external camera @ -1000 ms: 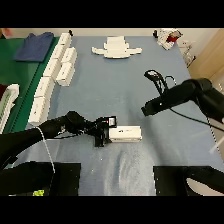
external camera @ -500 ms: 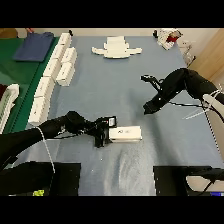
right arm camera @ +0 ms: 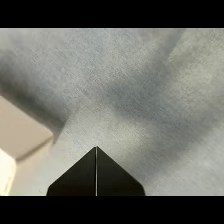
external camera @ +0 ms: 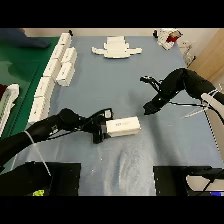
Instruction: Fold the box.
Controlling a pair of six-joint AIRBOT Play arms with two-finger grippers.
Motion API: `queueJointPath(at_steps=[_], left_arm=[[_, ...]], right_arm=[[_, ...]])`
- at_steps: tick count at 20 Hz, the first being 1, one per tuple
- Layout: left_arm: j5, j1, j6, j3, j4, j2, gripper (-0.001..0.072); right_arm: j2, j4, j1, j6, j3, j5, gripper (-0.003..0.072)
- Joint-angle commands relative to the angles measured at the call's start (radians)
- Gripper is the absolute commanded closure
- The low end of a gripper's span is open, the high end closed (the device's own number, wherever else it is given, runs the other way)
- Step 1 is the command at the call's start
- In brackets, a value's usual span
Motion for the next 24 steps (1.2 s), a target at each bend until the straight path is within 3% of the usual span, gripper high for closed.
queueJointPath(at_steps=[1,4,8,10,17,24], left_arm=[[0.013,0.128,-0.468,0.001,0.284,0.115,0.0248],[0.014,0.339,-0.808,0.001,0.518,0.187,0.0248],[0.014,0.62,-1.0,0.001,0.549,0.174,0.0248],[0.051,0.706,-1.03,0.001,0.549,0.151,0.0248],[0.191,0.744,-1.048,0.056,0.545,-0.053,0.0248],[0.206,0.715,-1.046,0.266,0.541,-0.263,0.0248]], right_arm=[[-0.001,0.0,0.0,0.0,0.001,0.0,0.0683],[-0.001,0.0,0.0,0.0,0.001,0.0,0.0683],[-0.001,0.0,0.0,0.0,0.001,0.0,0.0683],[-0.001,0.0,0.0,0.0,0.001,0.0,0.0683],[-0.001,-0.001,0.0,0.0,0.001,0.0,0.0683],[-0.001,-0.002,0.0,0.0,0.001,0.0,0.0683]])
